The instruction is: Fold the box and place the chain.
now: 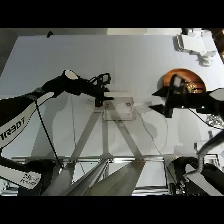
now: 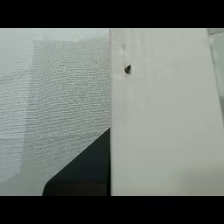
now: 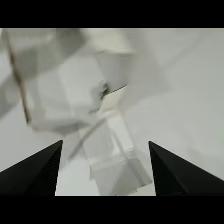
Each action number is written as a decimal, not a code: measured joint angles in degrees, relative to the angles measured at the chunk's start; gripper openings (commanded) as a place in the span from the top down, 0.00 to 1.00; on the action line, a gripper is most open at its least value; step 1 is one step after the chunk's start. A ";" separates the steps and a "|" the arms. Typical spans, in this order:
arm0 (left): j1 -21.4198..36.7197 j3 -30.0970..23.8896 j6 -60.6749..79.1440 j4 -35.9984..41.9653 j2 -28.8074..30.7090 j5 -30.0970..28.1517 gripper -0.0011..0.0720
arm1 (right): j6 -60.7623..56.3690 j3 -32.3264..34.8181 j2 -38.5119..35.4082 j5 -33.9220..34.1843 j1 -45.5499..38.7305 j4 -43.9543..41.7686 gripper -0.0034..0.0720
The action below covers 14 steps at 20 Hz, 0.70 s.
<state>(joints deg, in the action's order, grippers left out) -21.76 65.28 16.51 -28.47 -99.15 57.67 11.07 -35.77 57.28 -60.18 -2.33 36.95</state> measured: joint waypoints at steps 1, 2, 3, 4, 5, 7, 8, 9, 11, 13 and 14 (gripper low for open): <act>0.00 0.00 0.00 0.00 0.00 0.00 0.98 | 0.85 0.00 0.09 1.46 2.25 1.57 0.08; 0.00 -0.02 0.00 -0.02 0.00 0.00 0.98 | 1.55 0.00 0.17 3.06 4.20 2.89 0.08; 0.00 0.00 0.00 -0.02 0.00 0.00 0.98 | 2.54 0.00 0.26 4.74 6.19 4.20 0.08; 0.00 0.00 0.00 -0.02 0.00 0.00 0.98 | 3.74 0.00 0.42 6.36 7.80 5.25 0.08; 0.00 -0.02 0.00 -0.02 0.00 0.00 0.98 | 5.09 0.00 0.66 7.82 9.27 6.16 0.08; 0.00 0.00 0.00 -0.04 0.00 0.00 0.98 | 7.50 0.00 1.70 9.88 10.97 6.91 0.08; 0.00 0.00 0.00 -0.04 0.00 -0.02 0.98 | 8.59 0.00 2.60 10.60 11.28 7.10 0.08; 0.00 0.00 0.00 -0.04 0.00 -0.02 0.98 | 9.62 0.00 3.82 11.13 11.30 7.17 0.08; 0.00 0.00 0.00 -0.04 0.00 0.00 0.98 | 11.28 0.00 6.75 11.80 10.75 6.51 0.08; 0.00 -0.02 0.00 -0.04 0.00 -0.02 0.98 | 12.41 0.00 9.70 12.13 10.36 5.16 0.08; 0.00 0.00 0.00 -0.04 0.00 -0.02 0.98 | 13.11 0.00 11.04 12.07 10.27 4.48 0.08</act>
